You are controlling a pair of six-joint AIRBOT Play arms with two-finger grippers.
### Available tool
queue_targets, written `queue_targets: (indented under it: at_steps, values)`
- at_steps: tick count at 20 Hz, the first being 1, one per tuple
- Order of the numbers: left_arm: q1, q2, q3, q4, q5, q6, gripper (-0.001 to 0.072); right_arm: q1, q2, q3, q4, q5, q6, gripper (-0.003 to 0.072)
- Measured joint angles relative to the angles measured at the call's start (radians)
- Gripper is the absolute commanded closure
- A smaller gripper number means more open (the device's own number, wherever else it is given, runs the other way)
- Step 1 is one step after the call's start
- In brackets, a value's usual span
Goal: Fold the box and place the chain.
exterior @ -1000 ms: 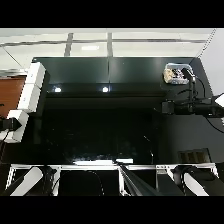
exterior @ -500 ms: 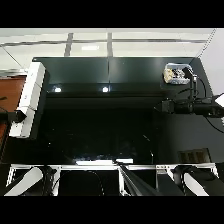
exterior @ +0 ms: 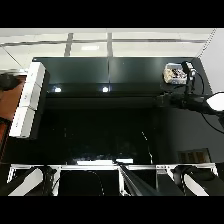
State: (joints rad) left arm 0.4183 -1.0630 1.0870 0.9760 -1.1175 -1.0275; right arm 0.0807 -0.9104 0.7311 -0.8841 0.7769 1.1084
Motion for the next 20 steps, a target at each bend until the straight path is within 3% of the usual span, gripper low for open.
queue_targets:
  at_steps: [4, 8, 12, 20]
  values:
    - [-0.154, 0.103, -0.227, 0.021, 0.106, 0.010, 0.0683, 0.018, -0.019, -0.036, -0.193, -0.124, 0.005, 0.0665]
    - [-0.215, 0.191, -0.419, 0.067, 0.222, -0.012, 0.0681, 0.024, -0.035, -0.069, -0.265, -0.173, 0.011, 0.0665]
    - [-0.231, 0.227, -0.476, 0.089, 0.258, -0.019, 0.0681, 0.024, -0.040, -0.077, -0.287, -0.189, 0.011, 0.0665]
    - [-0.237, 0.239, -0.496, 0.092, 0.274, -0.026, 0.0680, 0.024, -0.041, -0.080, -0.298, -0.196, 0.014, 0.0665]
